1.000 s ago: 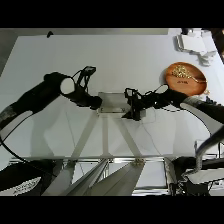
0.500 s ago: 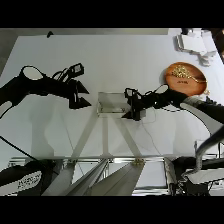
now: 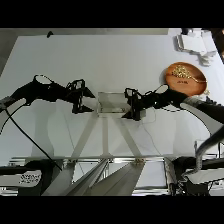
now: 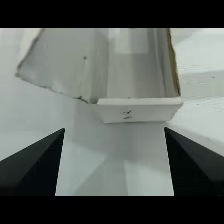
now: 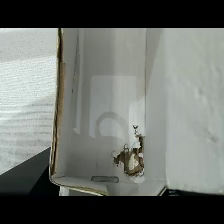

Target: Fold the box and place the chain.

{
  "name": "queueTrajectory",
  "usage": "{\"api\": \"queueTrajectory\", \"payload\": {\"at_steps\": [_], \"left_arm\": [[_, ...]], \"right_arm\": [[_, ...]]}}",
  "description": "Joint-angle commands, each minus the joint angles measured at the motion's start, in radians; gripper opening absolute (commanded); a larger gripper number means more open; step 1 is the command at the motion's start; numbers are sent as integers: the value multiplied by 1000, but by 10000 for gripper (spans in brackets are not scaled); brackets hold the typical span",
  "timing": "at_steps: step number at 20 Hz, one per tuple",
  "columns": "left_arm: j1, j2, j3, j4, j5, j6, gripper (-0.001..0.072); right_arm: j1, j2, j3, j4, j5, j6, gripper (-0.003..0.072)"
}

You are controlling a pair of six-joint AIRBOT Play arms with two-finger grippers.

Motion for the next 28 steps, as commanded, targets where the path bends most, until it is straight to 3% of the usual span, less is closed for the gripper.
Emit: {"api": "queueTrajectory", "payload": {"at_steps": [1,12,17,23,24,25,26,28], "left_arm": [[-16,-56,9,-20,-22,50,700],[-56,-80,37,-22,-53,42,699],[-106,-118,37,-48,74,12,698],[-130,-129,38,-80,106,8,692],[-131,-129,38,-79,106,8,614],[-133,-129,38,-74,106,8,417],[-137,-128,38,-63,105,9,324],[-143,-128,38,-54,103,9,317]], "right_arm": [[0,0,1,0,0,0,455],[0,0,1,0,0,0,455],[0,0,1,0,0,0,455],[0,0,1,0,1,0,455],[0,1,1,0,1,0,455],[0,1,1,0,1,0,455],[0,0,1,0,1,0,455],[0,0,1,0,1,0,455]]}}
